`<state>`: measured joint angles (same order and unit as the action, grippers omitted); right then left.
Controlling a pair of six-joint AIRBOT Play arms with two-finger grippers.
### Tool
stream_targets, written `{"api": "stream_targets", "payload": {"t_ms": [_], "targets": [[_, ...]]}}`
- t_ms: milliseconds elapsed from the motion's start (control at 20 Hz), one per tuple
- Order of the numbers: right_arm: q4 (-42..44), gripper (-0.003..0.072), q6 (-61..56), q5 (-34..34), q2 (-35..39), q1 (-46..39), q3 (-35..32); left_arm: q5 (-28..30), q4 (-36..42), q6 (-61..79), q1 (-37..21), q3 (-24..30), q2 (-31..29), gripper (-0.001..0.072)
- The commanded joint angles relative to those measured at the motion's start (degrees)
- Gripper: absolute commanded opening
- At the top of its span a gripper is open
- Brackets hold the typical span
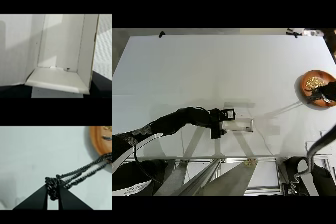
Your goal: Fold the box and place the chain.
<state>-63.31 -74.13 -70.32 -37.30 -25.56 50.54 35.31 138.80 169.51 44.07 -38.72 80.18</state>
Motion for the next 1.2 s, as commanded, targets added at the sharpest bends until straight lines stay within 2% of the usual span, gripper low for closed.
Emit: {"api": "stream_targets", "payload": {"t_ms": [0, 400, 650, 750, 950, 1150], "targets": [[0.6, 0.0014, -2.3, -2.6, 4.7, 7.8, -1.4, 0.0, 0.0, 0.0, 0.0, 0.0, 0.0, 0.0138], [0.2, 0.0014, -9.8, -0.6, 5.4, 30.1, -7.6, 0.0, 0.0, 0.0, 0.0, 0.0, 0.0, 0.0138], [-0.4, 0.0014, -17.5, 10.4, 5.3, 46.5, -11.8, 0.0, 0.0, 0.0, 0.0, 0.0, 0.0, 0.0138], [-4.5, 0.0014, -22.3, 14.1, 4.3, 51.6, -11.9, 0.0, 0.0, 0.0, 0.0, 0.0, 0.0, 0.0138], [-5.7, 0.0014, -25.6, 21.6, -1.3, 59.6, -12.0, 0.0, 0.0, 0.0, 0.0, 0.0, 0.0, 0.0138], [-5.9, 0.0014, -26.4, 25.7, -9.2, 64.2, -12.0, 0.0, 0.0, 0.0, 0.0, 0.0, 0.0, 0.0138]]}}
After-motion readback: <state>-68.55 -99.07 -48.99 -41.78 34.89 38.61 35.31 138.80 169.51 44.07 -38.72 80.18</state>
